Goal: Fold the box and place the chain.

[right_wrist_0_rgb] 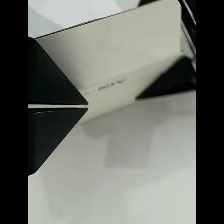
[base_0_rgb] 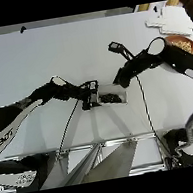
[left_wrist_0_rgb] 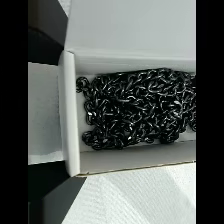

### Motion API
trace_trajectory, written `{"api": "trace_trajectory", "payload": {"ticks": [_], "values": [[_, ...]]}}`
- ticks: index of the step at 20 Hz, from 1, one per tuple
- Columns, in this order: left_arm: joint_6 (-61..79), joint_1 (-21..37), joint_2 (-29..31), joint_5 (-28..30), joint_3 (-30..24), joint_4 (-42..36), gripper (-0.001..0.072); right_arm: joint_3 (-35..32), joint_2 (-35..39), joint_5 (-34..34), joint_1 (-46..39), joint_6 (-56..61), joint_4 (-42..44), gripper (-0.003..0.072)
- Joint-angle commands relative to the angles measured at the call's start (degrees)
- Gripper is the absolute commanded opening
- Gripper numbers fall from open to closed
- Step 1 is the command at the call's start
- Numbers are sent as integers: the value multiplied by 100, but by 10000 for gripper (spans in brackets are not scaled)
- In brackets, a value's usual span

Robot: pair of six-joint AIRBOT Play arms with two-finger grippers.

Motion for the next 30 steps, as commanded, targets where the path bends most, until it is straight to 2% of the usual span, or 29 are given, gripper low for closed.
{"api": "trace_trajectory", "payload": {"ticks": [1, 2, 3, 4, 10, 14, 18, 20, 22, 24, 27, 30], "values": [[0, 4, 4, 2, 4, 0, 137, -540, 627, -142, 264, -422, -37, 19], [0, 4, 4, 2, 4, 0, 137, -688, 763, -151, 306, -422, -39, 61], [0, 4, 4, 0, 4, 0, 137, -850, 901, -238, 363, -420, -48, 164], [0, 4, 4, 2, 4, 0, 137, -990, 1001, -297, 426, -420, -59, 230], [0, 4, 4, 2, 4, 0, 137, -1235, 1141, -562, 955, -549, -669, 232], [0, 4, 4, 2, 4, 0, 137, -1235, 1156, -1025, 1036, -568, -817, 297], [0, 4, 4, 2, 4, 0, 137, -1235, 1156, -975, 1036, -573, -970, 286], [0, 4, 4, 2, 4, 0, 137, -1235, 1156, -1062, 1036, -566, -1255, 215], [0, 4, 4, 2, 4, 0, 137, -1235, 1156, -1126, 1036, -527, -1403, 214], [0, 4, 4, 2, 4, 0, 137, -1235, 1156, -1176, 1036, -503, -1394, 151], [0, 4, 4, 2, 4, 0, 137, -1235, 1156, -1176, 1036, -501, -1397, 147], [0, 4, 4, 2, 4, 0, 137, -1257, 1154, -1172, 1036, -503, -1388, 113]]}}
